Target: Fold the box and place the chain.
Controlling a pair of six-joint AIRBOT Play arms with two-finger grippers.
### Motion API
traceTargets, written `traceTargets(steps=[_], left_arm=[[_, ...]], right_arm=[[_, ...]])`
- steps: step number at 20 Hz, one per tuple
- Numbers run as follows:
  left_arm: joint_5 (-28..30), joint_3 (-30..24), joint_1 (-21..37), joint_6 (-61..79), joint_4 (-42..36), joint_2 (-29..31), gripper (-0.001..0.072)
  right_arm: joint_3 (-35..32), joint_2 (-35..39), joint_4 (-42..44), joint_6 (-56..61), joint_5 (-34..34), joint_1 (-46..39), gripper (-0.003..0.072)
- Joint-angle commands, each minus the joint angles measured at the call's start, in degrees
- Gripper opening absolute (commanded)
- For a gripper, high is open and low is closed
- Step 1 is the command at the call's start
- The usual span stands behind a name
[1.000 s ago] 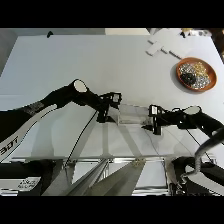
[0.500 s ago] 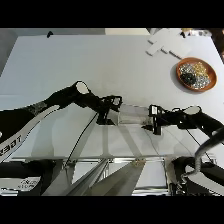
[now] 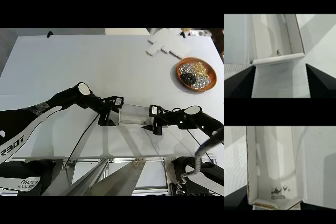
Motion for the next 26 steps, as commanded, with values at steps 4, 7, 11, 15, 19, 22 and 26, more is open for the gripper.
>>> traceTargets(steps=[4,7,11,15,19,22,26], left_arm=[[1.55,-0.04,0.15,-2.01,-0.22,-0.37,0.0699],[0.9,-0.04,0.81,-1.99,0.74,0.7,0.07],[-0.13,-0.04,1.92,-4.15,4.52,2.86,0.0705],[0.5,-0.04,1.36,-4.31,3.85,2.32,0.0705],[3.61,-0.04,0.63,-4.31,2.43,2.27,0.0705],[3.3,-0.04,0.0,-4.31,2.32,2.25,0.0704],[3.45,-0.02,-1.07,-4.04,0.61,1.14,0.0703]], right_arm=[[0.02,0.0,0.15,0.0,-0.07,0.04,0.0406],[0.02,0.0,0.15,0.0,-0.07,0.04,0.0406],[0.02,0.0,0.15,0.0,-0.07,0.04,0.0406],[0.02,0.0,0.15,0.0,-0.07,0.04,0.0406],[0.02,-0.02,0.15,0.0,-0.07,0.04,0.0406],[0.02,0.0,0.15,0.0,-0.07,0.04,0.0406],[0.02,0.0,0.15,0.0,-0.09,0.04,0.0406]])
